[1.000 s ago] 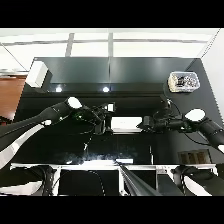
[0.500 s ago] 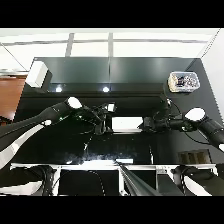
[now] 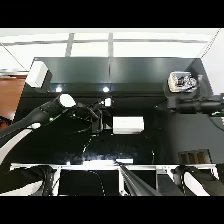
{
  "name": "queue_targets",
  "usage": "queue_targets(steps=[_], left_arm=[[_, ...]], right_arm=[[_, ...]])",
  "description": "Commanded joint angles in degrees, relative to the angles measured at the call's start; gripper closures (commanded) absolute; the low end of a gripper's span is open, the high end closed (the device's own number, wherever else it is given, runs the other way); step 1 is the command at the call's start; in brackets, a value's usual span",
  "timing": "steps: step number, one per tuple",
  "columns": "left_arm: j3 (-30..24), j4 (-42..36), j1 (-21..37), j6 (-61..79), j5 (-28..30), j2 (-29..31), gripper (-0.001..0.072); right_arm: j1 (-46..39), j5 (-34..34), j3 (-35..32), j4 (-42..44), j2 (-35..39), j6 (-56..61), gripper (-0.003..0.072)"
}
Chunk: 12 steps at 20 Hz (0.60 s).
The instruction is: Fold the box and place the chain.
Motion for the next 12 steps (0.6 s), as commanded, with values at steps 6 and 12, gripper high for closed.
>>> queue_targets(steps=[6, 12], left_arm=[[11.65, 2.62, -7.87, -8.98, -0.72, -4.31, -0.0002], [19.1, 8.7, -11.47, -18.16, -2.08, -13.38, -0.0001]], right_arm=[[-9.66, 1.6, 2.03, -7.1, 1.03, -0.5, 0.0675], [-9.66, 1.6, 2.03, -7.08, 1.03, -0.5, 0.0675]])
